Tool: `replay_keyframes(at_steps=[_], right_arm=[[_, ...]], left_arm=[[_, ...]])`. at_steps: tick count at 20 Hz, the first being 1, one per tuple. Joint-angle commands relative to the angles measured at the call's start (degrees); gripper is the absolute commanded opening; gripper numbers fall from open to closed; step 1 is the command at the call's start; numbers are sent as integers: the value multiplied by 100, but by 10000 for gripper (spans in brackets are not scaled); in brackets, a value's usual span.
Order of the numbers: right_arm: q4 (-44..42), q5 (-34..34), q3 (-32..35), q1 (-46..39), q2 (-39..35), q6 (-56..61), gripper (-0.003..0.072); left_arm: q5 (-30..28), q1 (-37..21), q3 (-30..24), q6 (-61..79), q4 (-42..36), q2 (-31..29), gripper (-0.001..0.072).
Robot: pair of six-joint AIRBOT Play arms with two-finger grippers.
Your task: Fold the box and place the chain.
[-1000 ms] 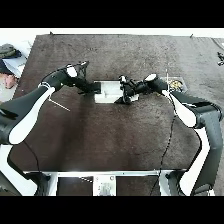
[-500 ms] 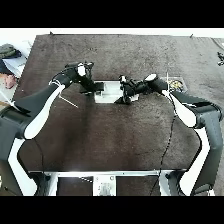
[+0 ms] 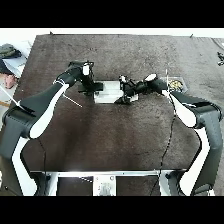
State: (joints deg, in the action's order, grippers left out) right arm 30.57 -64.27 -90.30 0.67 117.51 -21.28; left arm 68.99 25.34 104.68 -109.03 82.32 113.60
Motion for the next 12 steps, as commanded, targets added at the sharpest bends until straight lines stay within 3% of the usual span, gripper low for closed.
replay_keyframes(at_steps=[1, 12], right_arm=[[4, 4, 0, -4, 0, 4, 235], [4, 4, 0, -4, 0, 4, 235]], left_arm=[[-7, 4, 17, -114, 146, 11, 349], [68, 223, 101, -503, 584, 87, 349]])
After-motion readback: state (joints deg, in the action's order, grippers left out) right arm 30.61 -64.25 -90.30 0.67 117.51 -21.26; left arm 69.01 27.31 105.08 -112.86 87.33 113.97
